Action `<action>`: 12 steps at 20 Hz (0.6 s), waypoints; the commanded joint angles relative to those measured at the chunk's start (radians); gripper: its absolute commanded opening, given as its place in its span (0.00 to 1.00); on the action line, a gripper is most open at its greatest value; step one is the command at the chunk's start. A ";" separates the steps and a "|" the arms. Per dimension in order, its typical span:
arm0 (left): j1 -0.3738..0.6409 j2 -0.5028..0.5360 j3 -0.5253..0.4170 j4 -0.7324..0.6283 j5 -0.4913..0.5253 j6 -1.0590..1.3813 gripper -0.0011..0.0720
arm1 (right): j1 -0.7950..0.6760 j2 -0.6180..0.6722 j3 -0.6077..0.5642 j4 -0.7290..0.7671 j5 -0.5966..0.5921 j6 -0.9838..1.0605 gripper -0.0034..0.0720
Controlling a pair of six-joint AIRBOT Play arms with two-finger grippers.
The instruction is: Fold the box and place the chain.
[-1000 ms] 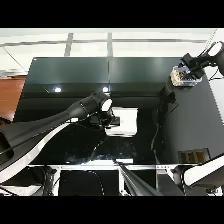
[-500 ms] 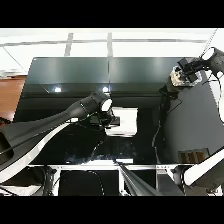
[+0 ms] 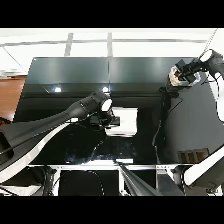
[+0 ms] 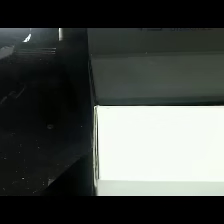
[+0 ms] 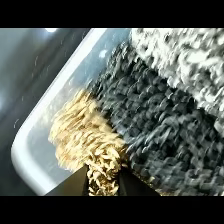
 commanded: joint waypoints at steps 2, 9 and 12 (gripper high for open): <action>0.001 -0.001 0.000 -0.014 0.001 0.001 0.05 | -0.010 0.118 0.012 0.008 0.031 -0.217 0.07; 0.001 -0.001 0.000 -0.021 0.002 0.001 0.05 | -0.013 0.439 0.013 0.021 0.107 -0.442 0.07; 0.001 -0.001 0.000 -0.020 0.005 0.001 0.05 | -0.013 0.589 0.013 0.096 0.100 -0.500 0.07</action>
